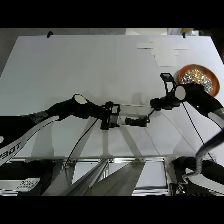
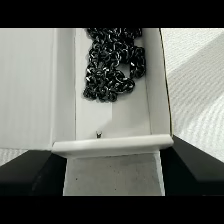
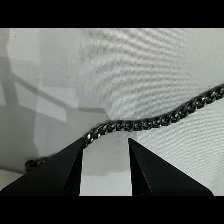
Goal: Fold the box and place the chain.
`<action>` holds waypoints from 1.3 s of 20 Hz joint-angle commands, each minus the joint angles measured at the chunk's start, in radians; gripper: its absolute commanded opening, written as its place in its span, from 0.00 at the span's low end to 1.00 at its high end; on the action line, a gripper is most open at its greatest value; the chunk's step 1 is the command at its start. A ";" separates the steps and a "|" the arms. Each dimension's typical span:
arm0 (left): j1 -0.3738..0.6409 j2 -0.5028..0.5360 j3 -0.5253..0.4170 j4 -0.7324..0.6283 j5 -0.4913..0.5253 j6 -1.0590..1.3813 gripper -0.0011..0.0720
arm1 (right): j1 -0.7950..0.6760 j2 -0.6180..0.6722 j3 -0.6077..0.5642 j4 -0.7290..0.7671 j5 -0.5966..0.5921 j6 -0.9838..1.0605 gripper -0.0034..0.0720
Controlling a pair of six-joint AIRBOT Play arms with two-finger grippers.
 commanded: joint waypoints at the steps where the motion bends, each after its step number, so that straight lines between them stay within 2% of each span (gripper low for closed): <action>1: 0.000 0.000 0.000 0.000 0.000 0.000 0.14 | 0.007 -0.035 -0.001 -0.018 -0.016 0.034 0.47; 7: 0.000 0.000 0.000 0.000 0.000 0.000 0.14 | 0.007 -0.080 -0.001 -0.018 -0.028 0.040 0.39; 9: 0.000 0.000 0.000 0.000 0.000 0.000 0.14 | 0.007 -0.081 -0.001 -0.018 -0.029 0.025 0.09; 14: 0.000 0.000 0.000 0.000 0.000 0.000 0.14 | 0.007 -0.025 -0.001 -0.021 -0.006 -0.026 0.07; 20: 0.000 0.000 0.000 0.000 0.000 0.000 0.14 | 0.007 0.143 -0.001 -0.034 0.035 -0.051 0.07; 26: -0.001 0.000 0.000 0.000 -0.002 0.000 0.14 | 0.007 0.322 -0.001 -0.031 0.189 -0.109 0.07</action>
